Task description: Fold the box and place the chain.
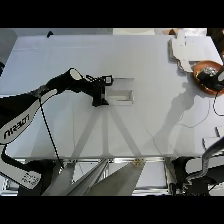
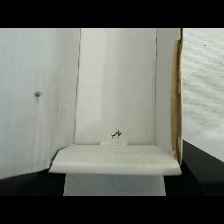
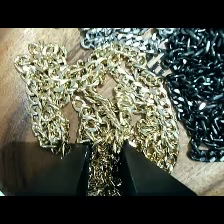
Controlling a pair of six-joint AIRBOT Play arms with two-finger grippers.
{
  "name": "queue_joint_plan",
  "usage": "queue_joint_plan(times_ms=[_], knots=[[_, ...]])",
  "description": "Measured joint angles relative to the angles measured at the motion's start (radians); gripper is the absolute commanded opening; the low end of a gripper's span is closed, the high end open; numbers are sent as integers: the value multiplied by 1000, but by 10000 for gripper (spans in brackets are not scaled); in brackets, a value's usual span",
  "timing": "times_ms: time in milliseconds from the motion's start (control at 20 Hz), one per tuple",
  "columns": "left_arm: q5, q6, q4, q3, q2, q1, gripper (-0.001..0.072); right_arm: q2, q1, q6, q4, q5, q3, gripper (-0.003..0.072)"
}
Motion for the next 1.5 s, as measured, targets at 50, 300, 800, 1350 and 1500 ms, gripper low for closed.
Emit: queue_joint_plan(times_ms=[50,300,800,1350,1500], knots=[[0,0,0,0,0,0,213,14,0,-14,0,13,0,18],[0,0,0,0,0,0,213,130,0,-119,-4,18,1,16],[0,0,0,0,0,0,213,367,31,-257,-6,200,1,14],[0,0,0,0,0,0,213,558,271,-321,-2,456,0,14],[0,0,0,0,0,0,213,597,380,-324,8,518,0,14]])
